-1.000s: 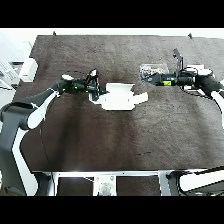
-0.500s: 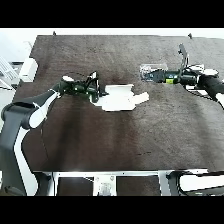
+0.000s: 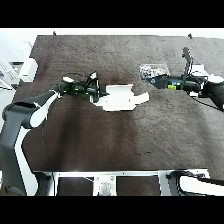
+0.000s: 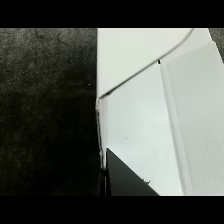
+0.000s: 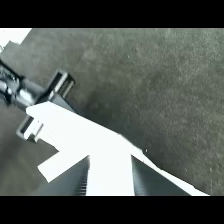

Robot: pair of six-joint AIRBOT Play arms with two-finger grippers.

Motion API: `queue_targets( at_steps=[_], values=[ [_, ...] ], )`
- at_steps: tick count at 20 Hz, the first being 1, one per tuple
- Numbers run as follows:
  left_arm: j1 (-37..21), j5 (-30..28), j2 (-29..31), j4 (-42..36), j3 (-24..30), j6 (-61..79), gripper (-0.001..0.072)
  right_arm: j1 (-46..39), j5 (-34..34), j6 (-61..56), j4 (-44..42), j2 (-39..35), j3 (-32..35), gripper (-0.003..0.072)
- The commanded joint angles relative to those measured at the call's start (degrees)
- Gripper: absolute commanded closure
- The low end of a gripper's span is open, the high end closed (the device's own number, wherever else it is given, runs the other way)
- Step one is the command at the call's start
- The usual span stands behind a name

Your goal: Fold the box and place the chain.

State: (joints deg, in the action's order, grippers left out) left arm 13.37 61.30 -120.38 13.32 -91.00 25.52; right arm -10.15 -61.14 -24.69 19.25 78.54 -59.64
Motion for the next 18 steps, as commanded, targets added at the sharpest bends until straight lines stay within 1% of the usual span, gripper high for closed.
queue_targets(
  at_steps=[1, 2, 3, 5, 6, 9, 11, 13, 15, 16, 18],
  values=[
    [0.02, -0.33, -0.02, -1.36, 0.02, -0.04, 0.0687, -0.02, -0.07, 4.20, 5.40, -2.21, 3.96, 0.0104],
    [0.02, -0.24, -0.02, -1.38, 0.02, -0.07, 0.0688, -0.02, -0.42, 4.20, 6.99, -2.21, 4.85, 0.0066],
    [0.02, -0.26, -0.02, -1.44, 0.02, -0.07, 0.0687, -0.04, 0.20, 4.37, 6.84, -2.10, 5.79, 0.0066],
    [0.02, -0.22, -0.02, -1.46, 0.02, -0.04, 0.0687, -0.02, 4.66, 6.71, 5.86, -1.99, 6.01, 0.0066],
    [0.02, -0.22, -0.02, -1.46, 0.02, -0.04, 0.0687, -0.02, 4.44, 7.43, 5.42, -1.99, 5.97, 0.0066],
    [0.02, -0.22, -0.02, -1.55, 0.02, -0.04, 0.0687, 1.97, -2.62, 15.15, 8.22, -2.49, 6.05, 0.0066],
    [0.02, -0.20, -0.02, -1.55, 0.02, -0.04, 0.0687, 5.51, -2.51, 15.30, 12.79, -3.72, 6.05, 0.0066],
    [0.02, -0.24, -0.02, -1.57, 0.02, -0.04, 0.0687, 10.01, 0.35, 16.39, 20.09, -4.04, 6.08, 0.0066],
    [0.02, -0.24, -0.02, -1.57, 0.02, -0.04, 0.0687, 14.67, 6.95, 16.41, 29.24, -3.98, 6.93, 0.0066],
    [0.02, -0.24, -0.02, -1.57, 0.02, -0.04, 0.0687, 16.61, 9.53, 17.07, 32.52, -3.98, 7.32, 0.0066],
    [0.02, -0.24, -0.02, -1.60, 0.02, -0.04, 0.0687, 18.86, 10.67, 22.43, 33.97, -3.72, 7.82, 0.0066]
  ],
)
